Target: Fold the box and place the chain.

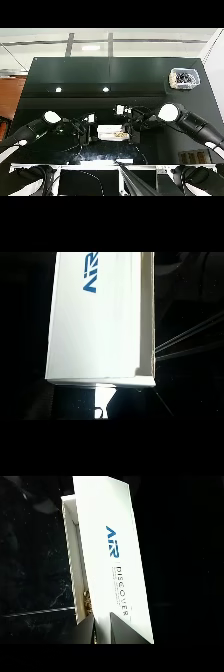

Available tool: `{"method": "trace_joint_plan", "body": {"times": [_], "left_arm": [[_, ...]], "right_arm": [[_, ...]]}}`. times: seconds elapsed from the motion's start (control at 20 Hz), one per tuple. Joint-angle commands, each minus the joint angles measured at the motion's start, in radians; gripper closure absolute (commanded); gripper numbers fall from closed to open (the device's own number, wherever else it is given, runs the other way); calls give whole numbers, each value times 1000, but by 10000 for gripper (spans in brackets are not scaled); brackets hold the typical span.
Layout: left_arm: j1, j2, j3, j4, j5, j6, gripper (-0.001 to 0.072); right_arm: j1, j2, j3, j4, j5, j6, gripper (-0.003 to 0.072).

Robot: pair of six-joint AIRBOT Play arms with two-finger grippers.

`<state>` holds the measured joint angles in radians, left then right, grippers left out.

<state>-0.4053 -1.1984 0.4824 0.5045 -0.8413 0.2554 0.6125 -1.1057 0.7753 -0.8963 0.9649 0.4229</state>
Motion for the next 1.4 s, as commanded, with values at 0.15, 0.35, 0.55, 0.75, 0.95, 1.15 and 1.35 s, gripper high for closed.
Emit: {"method": "trace_joint_plan", "body": {"times": [0.15,0.35,0.55,0.75,0.95,1.15,1.35], "left_arm": [[-1,-1,1,0,-1,1,245],[-1,-1,1,0,-1,1,245],[-1,-1,1,0,-1,1,245],[-1,-1,1,0,-1,1,245],[-1,-1,1,0,-1,1,245],[-1,-1,1,0,-1,1,245],[-1,-1,1,0,-1,1,245]], "right_arm": [[0,0,0,-58,26,19,540],[1,-8,0,-59,25,18,539],[1,-14,-7,-58,22,18,538],[1,-14,-7,-58,18,19,369],[1,-14,-7,-57,18,19,369],[0,-14,-7,-56,19,26,369],[1,-14,-7,-59,30,34,369]]}}
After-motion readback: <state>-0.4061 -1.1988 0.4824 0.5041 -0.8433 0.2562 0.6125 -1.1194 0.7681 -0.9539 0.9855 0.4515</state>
